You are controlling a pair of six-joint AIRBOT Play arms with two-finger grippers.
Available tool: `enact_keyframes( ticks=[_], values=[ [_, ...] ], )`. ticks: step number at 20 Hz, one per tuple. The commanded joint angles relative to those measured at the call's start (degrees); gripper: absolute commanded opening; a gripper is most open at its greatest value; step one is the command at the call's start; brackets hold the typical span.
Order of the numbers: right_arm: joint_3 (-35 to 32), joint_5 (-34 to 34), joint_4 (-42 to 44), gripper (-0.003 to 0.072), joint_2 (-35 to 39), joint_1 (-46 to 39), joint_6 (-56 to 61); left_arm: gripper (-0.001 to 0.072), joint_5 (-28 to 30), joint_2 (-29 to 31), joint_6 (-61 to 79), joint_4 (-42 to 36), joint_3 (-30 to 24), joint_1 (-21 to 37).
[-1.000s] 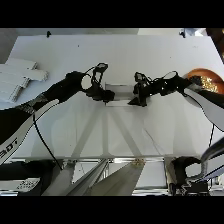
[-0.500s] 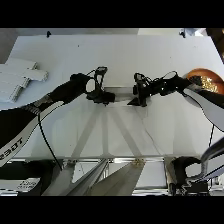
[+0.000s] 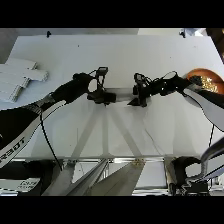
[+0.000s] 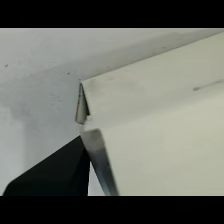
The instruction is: Fold the box and place the chain.
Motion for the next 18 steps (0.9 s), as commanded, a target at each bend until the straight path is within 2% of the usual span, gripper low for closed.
enact_keyframes(
  ticks=[1, 7, 10, 12, 14, 17, 18],
  values=[
    [0.04, 0.13, 0.07, 0.0425, 0.02, 0.0, -0.02, 0.0326, -0.44, 0.0, -0.46, 0.04, 1.95, 0.04],
    [0.04, 0.13, 0.07, 0.0425, 0.02, 0.0, -0.02, 0.0342, -2.54, -0.17, -0.76, 0.24, 3.13, 0.09],
    [0.04, 0.13, 0.09, 0.0425, 0.02, 0.0, -0.02, 0.0353, -3.21, -0.17, -3.34, 2.45, 3.19, -0.02],
    [0.04, 0.13, 0.09, 0.0425, 0.02, 0.0, -0.02, 0.036, -5.68, -0.31, -3.43, 5.66, 3.19, 0.0],
    [0.04, 0.15, 0.07, 0.0425, 0.02, 0.0, -0.02, 0.042, -7.74, -0.48, -3.43, 7.61, 3.19, -0.04],
    [0.04, 0.13, 0.07, 0.0425, 0.02, 0.0, -0.02, 0.0432, -8.68, -0.79, -3.41, 8.87, 4.0, -0.28],
    [0.04, 0.13, 0.09, 0.0425, 0.02, 0.02, -0.02, 0.0519, -9.38, -1.44, -3.41, 8.83, 5.2, -0.33]
  ],
)
